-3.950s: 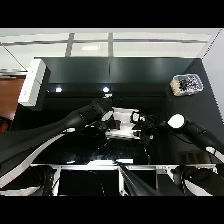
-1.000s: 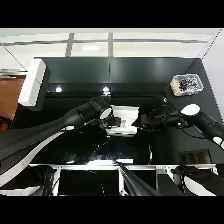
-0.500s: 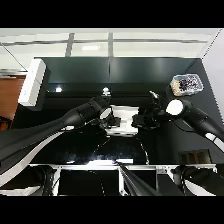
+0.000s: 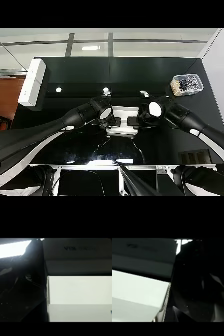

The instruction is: Fold the box and place the chain.

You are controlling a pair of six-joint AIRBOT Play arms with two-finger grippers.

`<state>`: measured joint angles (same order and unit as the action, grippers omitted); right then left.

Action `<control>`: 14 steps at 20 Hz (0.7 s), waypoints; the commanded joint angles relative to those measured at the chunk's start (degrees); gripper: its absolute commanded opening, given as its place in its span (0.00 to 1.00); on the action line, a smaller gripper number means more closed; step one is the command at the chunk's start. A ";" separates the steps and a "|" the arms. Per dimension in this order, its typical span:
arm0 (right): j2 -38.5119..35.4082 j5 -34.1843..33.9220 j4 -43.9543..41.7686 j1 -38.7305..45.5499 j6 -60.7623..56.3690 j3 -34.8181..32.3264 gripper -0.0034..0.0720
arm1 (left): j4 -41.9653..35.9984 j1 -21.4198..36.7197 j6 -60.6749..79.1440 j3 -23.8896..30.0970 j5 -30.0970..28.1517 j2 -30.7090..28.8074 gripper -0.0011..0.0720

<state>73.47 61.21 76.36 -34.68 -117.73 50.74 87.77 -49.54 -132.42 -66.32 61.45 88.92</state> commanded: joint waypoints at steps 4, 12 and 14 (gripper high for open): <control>4.79 4.59 5.81 -4.52 -5.84 5.09 0.39 | 0.07 0.04 -0.02 0.00 0.04 0.00 0.05; 6.82 4.15 5.84 -4.83 -8.72 5.66 0.39 | 0.07 0.04 -0.02 0.00 0.07 0.00 0.05; 6.82 4.13 5.95 -4.83 -8.76 5.66 0.24 | 0.07 0.04 -0.02 0.00 0.09 0.00 0.05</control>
